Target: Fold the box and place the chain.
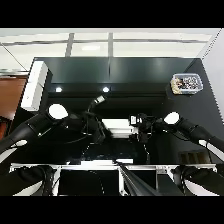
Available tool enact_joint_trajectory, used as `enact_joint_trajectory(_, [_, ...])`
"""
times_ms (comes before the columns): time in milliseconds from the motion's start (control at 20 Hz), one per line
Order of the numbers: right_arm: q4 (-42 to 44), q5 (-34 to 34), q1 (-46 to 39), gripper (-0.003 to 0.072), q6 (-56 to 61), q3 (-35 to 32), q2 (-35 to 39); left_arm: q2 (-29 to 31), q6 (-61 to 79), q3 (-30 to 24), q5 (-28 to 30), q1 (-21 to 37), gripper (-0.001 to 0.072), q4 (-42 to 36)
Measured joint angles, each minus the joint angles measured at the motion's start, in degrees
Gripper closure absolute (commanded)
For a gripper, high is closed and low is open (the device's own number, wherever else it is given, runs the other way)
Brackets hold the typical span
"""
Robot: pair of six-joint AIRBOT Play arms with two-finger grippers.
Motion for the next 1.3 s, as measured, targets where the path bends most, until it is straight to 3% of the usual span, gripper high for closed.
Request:
enact_joint_trajectory(250, [0.0,0.0,0.0,0.0549,0.0,0.0,0.0,-0.2,4.5,-0.7,12.1,5.5,0.0686,-7.7])
enact_joint_trajectory(450, [0.0,0.0,0.0,0.0549,0.0,0.0,0.0,-2.4,4.2,-0.1,17.9,6.1,0.0686,-3.2])
enact_joint_trajectory(650, [0.0,0.0,0.0,0.0549,0.0,0.0,0.0,-6.5,1.6,1.0,18.9,5.3,0.0686,1.7])
enact_joint_trajectory(1050, [0.0,0.0,0.0,0.0549,0.0,0.0,0.0,-11.2,-0.7,2.2,18.6,3.1,0.0685,4.3])
enact_joint_trajectory(1300, [0.0,0.2,0.0,0.0548,-0.1,0.0,0.0,-11.8,-1.1,3.9,14.3,3.3,0.0686,6.7])
